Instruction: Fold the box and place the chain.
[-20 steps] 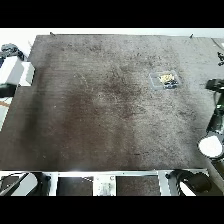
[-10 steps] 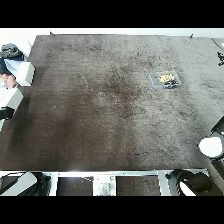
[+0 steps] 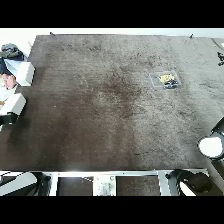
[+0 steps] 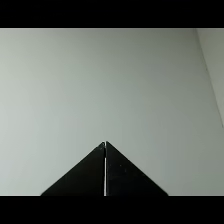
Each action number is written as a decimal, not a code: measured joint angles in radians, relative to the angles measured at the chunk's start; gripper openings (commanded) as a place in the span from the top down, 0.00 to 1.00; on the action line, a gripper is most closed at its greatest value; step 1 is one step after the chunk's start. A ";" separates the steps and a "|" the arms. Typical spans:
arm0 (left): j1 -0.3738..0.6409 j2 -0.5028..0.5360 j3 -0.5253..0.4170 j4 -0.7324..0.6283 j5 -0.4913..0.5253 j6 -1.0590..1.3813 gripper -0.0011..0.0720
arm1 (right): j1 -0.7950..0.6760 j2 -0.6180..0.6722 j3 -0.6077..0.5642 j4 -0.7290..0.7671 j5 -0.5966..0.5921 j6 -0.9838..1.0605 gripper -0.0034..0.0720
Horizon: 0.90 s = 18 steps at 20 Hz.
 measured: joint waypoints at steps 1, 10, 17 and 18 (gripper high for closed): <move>0.000 -0.007 0.000 0.002 0.002 0.008 0.83 | 0.000 0.000 0.000 0.000 0.000 0.000 0.94; 0.000 0.003 0.047 0.009 -0.055 0.051 0.00 | 0.000 0.000 0.000 0.000 0.000 0.000 0.94; 0.000 0.163 0.206 -0.113 -0.257 0.049 0.96 | 0.000 0.000 0.000 0.000 0.000 0.000 0.94; -0.001 0.187 0.235 -0.158 -0.296 0.066 0.97 | 0.000 0.000 0.000 0.000 0.000 0.000 0.94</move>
